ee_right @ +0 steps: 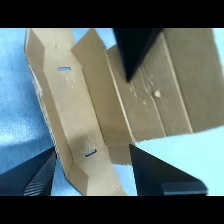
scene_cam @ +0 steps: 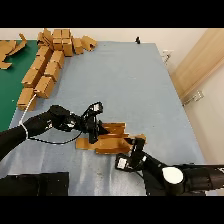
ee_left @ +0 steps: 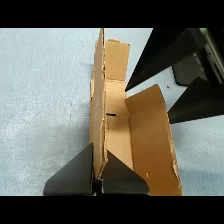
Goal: Fold the box.
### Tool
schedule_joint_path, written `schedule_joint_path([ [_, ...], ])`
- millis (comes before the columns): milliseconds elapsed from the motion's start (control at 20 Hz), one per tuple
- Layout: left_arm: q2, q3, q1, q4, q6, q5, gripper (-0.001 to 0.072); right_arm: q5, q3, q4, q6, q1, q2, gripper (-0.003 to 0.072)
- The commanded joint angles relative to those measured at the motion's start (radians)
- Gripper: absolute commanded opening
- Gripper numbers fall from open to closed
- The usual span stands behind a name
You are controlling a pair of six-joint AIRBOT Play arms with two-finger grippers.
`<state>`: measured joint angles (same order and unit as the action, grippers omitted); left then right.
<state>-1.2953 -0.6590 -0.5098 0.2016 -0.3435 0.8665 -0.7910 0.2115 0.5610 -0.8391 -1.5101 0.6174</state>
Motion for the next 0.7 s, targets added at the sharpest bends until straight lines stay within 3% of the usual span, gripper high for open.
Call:
schedule_joint_path([
  [0,0.0,0.0,-0.001,0.0,0.0,0.0,0.0013,0.097,-0.037,0.091,-0.114,0.087,-0.111,0.072],
  [200,0.0,0.0,-0.001,0.0,0.0,0.0,0.0013,0.176,-0.041,0.155,-0.264,0.222,-0.119,0.0719],
  [450,0.0,0.0,-0.001,0.0,0.0,0.0,0.0013,0.38,-0.047,0.447,-0.61,0.451,-0.109,0.072],
  [650,0.0,0.0,-0.001,0.0,0.0,0.0,0.0013,0.402,-0.047,0.554,-0.733,0.532,-0.109,0.0719],
])
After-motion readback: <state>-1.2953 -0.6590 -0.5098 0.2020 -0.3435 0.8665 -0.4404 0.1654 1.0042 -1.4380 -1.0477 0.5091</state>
